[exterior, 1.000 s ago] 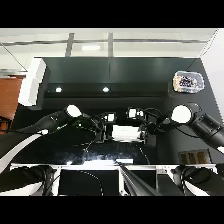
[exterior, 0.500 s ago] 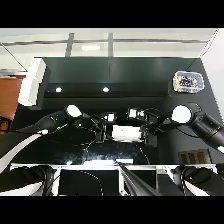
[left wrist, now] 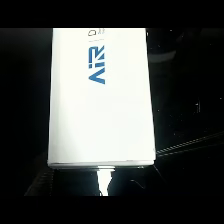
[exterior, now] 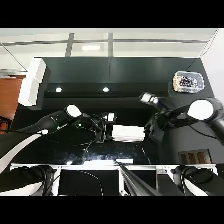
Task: Fold the box and place the chain.
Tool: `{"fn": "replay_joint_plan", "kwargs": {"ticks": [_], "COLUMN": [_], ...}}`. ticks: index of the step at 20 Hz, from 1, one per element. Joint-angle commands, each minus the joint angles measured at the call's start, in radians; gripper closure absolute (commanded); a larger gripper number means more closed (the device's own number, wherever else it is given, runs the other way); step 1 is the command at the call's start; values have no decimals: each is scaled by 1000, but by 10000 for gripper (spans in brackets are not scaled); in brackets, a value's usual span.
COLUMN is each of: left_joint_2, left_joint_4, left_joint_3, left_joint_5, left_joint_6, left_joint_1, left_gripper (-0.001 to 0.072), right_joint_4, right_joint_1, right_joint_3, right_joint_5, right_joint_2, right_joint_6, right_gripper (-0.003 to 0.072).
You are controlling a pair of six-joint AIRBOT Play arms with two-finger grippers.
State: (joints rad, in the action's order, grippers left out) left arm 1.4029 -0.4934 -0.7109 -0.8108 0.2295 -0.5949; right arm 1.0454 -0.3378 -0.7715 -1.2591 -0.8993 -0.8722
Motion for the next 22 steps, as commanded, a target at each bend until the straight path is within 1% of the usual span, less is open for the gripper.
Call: {"fn": "replay_joint_plan", "kwargs": {"ticks": [1,2,3,5,6,7,9,12,15,22], "left_joint_2": [0,0,0,0,0,0,0,0,0,0], "left_joint_4": [0,0,0,0,0,0,0,0,0,0], "left_joint_3": [0,0,0,0,0,0,0,0,0,0], "left_joint_5": [-2,-2,-2,-2,-2,-2,-2,-2,-2,-2], "left_joint_6": [2,2,2,2,2,2,2,2,2,2], "left_joint_1": [0,0,0,0,0,0,0,0,0,0], "left_gripper": [354,354,355,355,355,355,354,355,354,354], "right_joint_4": [-78,-153,-246,-441,-511,-560,-612,-565,-547,-509], "right_joint_1": [131,141,136,110,91,67,21,-31,-27,-26], "right_joint_3": [29,66,112,190,211,219,219,219,219,219], "right_joint_5": [-108,-94,-38,110,178,243,296,296,305,306], "right_joint_2": [33,32,31,21,8,-9,-49,-132,-196,-249], "right_joint_6": [-293,-327,-367,-410,-410,-411,-411,-411,-410,-410], "right_gripper": [671,671,671,672,672,671,671,672,671,671]}}
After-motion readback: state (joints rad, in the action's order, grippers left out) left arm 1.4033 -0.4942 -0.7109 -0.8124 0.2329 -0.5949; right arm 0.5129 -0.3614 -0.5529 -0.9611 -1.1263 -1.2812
